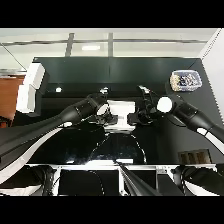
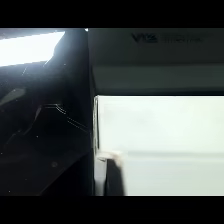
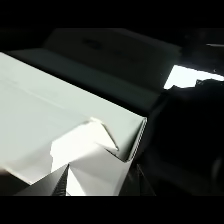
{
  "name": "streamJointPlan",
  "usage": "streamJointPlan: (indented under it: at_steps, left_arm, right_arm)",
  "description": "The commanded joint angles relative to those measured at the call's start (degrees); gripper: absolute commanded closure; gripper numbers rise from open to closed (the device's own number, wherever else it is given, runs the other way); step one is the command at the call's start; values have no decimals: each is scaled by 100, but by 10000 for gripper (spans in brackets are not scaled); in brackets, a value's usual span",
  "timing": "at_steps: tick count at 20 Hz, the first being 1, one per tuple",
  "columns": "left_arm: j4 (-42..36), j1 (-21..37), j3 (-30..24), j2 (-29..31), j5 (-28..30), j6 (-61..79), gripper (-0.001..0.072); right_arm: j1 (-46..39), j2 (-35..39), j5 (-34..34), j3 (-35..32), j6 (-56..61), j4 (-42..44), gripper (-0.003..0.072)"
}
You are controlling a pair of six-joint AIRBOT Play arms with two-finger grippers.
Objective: Fold the box and place the chain.
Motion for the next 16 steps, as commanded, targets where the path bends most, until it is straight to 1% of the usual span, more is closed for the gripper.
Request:
streamJointPlan:
  at_steps: [1,2,4,5,6,11,13,16]
  left_arm:
    - [2,2,0,0,4,2,683]
    - [2,2,0,0,4,2,683]
    - [2,2,0,0,4,4,683]
    - [2,2,0,0,4,4,683]
    - [2,2,0,0,4,4,683]
    - [2,2,0,0,-2,4,683]
    - [2,2,0,0,0,4,683]
    - [4,2,0,0,-15,20,683]
  right_arm:
    - [474,-212,337,422,1296,-1211,202]
    - [544,-299,485,549,1602,-1432,202]
    - [605,-483,645,782,1779,-1510,203]
    - [608,-533,636,837,1792,-1515,289]
    - [605,-584,625,846,1792,-1521,344]
    - [608,-813,920,846,1899,-1521,343]
    - [608,-833,922,857,2083,-1480,344]
    - [713,-920,1036,1012,2153,-1552,343]
